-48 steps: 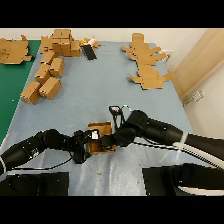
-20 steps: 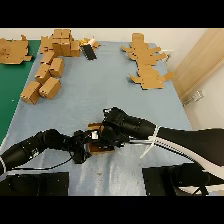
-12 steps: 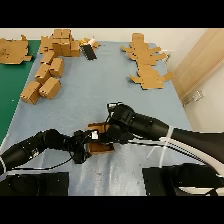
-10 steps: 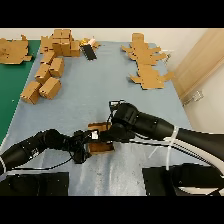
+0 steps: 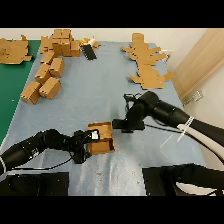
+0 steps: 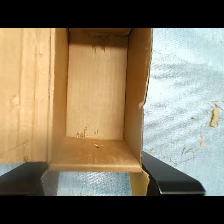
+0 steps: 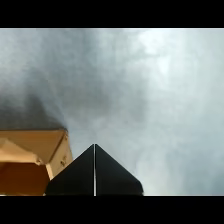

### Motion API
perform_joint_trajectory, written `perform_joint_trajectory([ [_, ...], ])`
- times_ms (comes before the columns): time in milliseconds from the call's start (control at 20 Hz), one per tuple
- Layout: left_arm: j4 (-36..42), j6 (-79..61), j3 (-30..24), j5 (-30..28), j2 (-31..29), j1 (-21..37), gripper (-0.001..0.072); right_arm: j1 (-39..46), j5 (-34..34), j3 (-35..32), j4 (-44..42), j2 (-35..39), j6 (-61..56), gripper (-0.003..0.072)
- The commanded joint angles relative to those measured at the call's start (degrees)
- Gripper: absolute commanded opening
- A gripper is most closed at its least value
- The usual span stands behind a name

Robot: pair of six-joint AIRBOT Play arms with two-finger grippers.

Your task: Fold the box.

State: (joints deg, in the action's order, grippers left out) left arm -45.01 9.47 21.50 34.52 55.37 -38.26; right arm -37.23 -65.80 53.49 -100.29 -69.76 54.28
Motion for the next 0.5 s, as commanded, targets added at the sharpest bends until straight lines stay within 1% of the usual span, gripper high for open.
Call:
perform_joint_trajectory([
  [0,0.0,0.0,0.0,0.0,0.0,0.0,0.0425,14.4,14.2,-5.6,-30.9,-0.6,36.8,0.0001],
  [50,0.0,0.0,0.0,0.0,0.0,0.0,0.0425,18.3,13.7,-6.1,-39.4,-2.1,48.1,0.0001],
  [100,0.0,0.0,0.0,0.0,0.0,0.0,0.0424,21.4,11.6,-6.1,-45.9,-4.1,57.4,0.0001],
  [200,0.0,0.0,0.0,0.0,0.0,0.0,0.0425,24.5,7.0,-5.7,-55.0,-8.3,70.1,0.0001],
  [300,0.0,0.0,0.0,0.0,0.0,0.0,0.0425,24.3,3.1,-4.7,-58.3,-12.1,75.3,0.0001],
  [450,0.0,0.0,0.0,0.0,0.0,0.0,0.0425,21.9,-0.1,-4.3,-61.2,-14.8,81.7,0.0001],
])
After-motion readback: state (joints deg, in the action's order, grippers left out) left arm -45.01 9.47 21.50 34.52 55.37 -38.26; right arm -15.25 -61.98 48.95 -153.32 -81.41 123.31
